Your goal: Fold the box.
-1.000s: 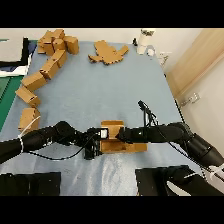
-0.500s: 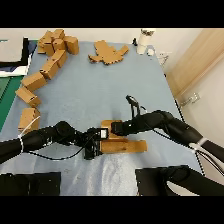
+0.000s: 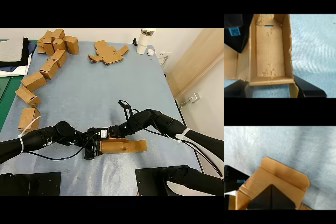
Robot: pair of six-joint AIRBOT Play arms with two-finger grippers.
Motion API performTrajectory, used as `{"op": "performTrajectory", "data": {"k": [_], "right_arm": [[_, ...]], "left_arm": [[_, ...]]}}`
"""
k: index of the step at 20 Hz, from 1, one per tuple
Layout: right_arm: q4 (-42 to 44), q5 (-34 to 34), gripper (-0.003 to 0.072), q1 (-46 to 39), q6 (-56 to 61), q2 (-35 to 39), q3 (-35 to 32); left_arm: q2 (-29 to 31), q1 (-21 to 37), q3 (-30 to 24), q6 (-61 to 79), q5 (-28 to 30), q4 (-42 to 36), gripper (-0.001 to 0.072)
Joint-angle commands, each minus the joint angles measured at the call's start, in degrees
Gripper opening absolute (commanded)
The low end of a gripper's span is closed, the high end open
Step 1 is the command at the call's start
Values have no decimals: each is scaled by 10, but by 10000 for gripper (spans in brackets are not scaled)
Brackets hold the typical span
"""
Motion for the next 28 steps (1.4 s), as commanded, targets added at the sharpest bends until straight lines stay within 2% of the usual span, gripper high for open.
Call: {"op": "performTrajectory", "data": {"k": [1,3,6,8,11,13,15,16,18,19,20,24,28], "right_arm": [[-3,-12,3,0,-26,-3,3],[-15,-15,3,-1,-36,13,18],[-87,-27,3,-1,-30,69,61],[-157,-61,3,-1,-4,113,85],[-239,-134,3,0,5,183,82],[-236,-179,3,1,-58,231,58],[-189,-241,4,1,-163,279,22],[-173,-267,42,1,-202,299,-1],[-198,-264,479,5,-265,325,-55],[-218,-244,647,4,-326,330,-82],[-232,-217,699,4,-374,330,-103],[-236,-89,699,4,-527,302,-139],[-211,-14,699,4,-555,269,-139]], "left_arm": [[0,0,0,0,0,0,477],[0,0,0,0,0,0,477],[0,0,0,0,0,0,476],[0,0,0,0,0,0,477],[0,0,0,0,0,0,477],[0,0,0,0,0,0,477],[0,0,0,0,0,0,477],[0,0,0,0,0,0,477],[0,0,0,0,0,0,477],[0,0,0,0,0,0,477],[0,0,0,0,0,0,477],[0,0,0,0,0,0,477],[0,0,0,0,0,0,477]]}}
